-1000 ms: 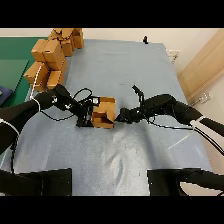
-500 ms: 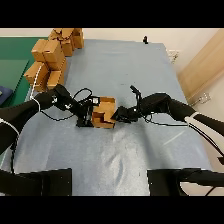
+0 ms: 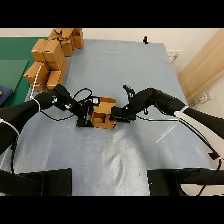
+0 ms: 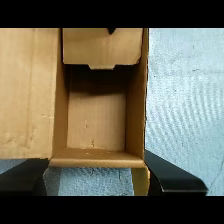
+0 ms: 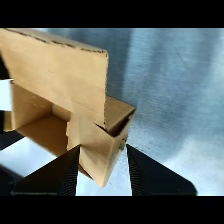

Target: Fold the box.

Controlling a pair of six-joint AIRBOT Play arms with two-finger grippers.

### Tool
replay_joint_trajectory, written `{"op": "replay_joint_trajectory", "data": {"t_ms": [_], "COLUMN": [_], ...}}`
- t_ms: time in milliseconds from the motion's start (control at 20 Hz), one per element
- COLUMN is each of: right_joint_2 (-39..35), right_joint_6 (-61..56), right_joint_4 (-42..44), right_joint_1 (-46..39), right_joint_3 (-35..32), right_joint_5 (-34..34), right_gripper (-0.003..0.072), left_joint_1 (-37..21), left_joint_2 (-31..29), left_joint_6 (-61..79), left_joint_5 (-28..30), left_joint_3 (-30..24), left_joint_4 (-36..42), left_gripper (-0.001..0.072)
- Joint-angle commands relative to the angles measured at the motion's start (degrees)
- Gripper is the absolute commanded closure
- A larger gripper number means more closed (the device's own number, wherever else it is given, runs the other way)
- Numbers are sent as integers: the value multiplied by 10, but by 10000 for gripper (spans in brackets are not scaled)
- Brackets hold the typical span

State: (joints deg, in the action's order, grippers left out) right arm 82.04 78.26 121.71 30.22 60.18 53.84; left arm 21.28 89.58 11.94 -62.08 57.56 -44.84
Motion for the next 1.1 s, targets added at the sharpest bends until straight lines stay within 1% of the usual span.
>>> {"op": "replay_joint_trajectory", "data": {"t_ms": [0,250,350,550,650,700,750,1000,1050], "right_joint_2": [12,47,63,93,111,116,117,119,119], "right_joint_6": [-111,-187,-219,-311,-335,-337,-337,-337,-337], "right_joint_4": [-87,-136,-153,-226,-240,-237,-230,-212,-208], "right_joint_1": [34,69,79,103,109,110,110,113,113], "right_joint_3": [21,71,92,144,166,173,175,175,175], "right_joint_5": [6,18,47,105,133,137,132,121,116], "right_gripper": [219,220,230,241,285,447,681,679,619], "left_joint_1": [0,0,0,0,1,0,0,0,0], "left_joint_2": [0,0,0,0,0,0,0,0,0], "left_joint_6": [0,0,0,0,0,0,0,0,0], "left_joint_5": [1,0,0,1,1,1,1,1,1], "left_joint_3": [0,0,0,0,0,0,0,0,0], "left_joint_4": [1,1,1,1,1,1,1,1,1], "left_gripper": [656,656,656,656,656,656,656,656,656]}}
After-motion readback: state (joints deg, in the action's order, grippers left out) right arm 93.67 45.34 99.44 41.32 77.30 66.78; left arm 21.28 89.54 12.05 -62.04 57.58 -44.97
